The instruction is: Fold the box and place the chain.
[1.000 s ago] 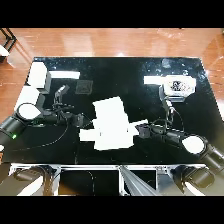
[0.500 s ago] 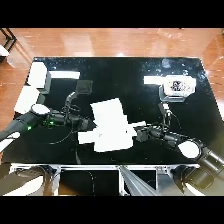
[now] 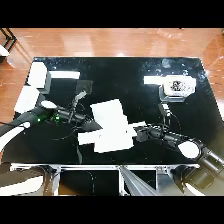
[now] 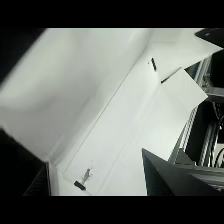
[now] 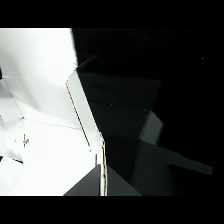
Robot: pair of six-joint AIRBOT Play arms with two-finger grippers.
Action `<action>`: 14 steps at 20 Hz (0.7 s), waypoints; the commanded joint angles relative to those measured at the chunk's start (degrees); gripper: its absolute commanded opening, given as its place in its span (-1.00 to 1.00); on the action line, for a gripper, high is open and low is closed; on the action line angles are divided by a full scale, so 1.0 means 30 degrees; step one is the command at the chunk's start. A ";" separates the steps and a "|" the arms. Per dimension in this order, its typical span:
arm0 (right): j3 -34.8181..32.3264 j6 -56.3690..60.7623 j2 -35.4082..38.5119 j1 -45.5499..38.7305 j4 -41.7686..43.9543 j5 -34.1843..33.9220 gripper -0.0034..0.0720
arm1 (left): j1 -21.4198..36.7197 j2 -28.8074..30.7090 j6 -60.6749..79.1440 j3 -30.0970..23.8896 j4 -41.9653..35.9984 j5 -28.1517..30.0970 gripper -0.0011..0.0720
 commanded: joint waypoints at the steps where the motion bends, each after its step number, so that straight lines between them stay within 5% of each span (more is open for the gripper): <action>1: -0.0007 0.0000 0.0015 0.0022 0.0000 0.0277 -0.85 | -0.0029 -0.0976 0.1559 0.0889 0.0029 -0.1683 0.72; 6: -0.0007 0.0000 0.0015 0.0022 -0.0219 0.0306 -0.85 | -0.0044 -0.1865 0.1574 0.1763 0.1719 -0.3643 0.68; 8: -0.0007 0.0000 0.0015 0.0022 -0.0408 0.0306 -0.85 | -0.0124 -0.1872 0.1581 0.1763 0.2324 -0.3388 0.67; 10: -0.0007 0.0000 0.0015 0.0022 -0.0423 0.0306 -0.85 | -0.0160 -0.1872 0.1596 0.1770 0.2171 -0.3082 0.37; 14: -0.0007 0.0000 0.0015 0.0022 -0.0794 0.0335 -0.85 | -0.0160 -0.1872 0.1727 0.1770 0.2157 -0.2579 0.37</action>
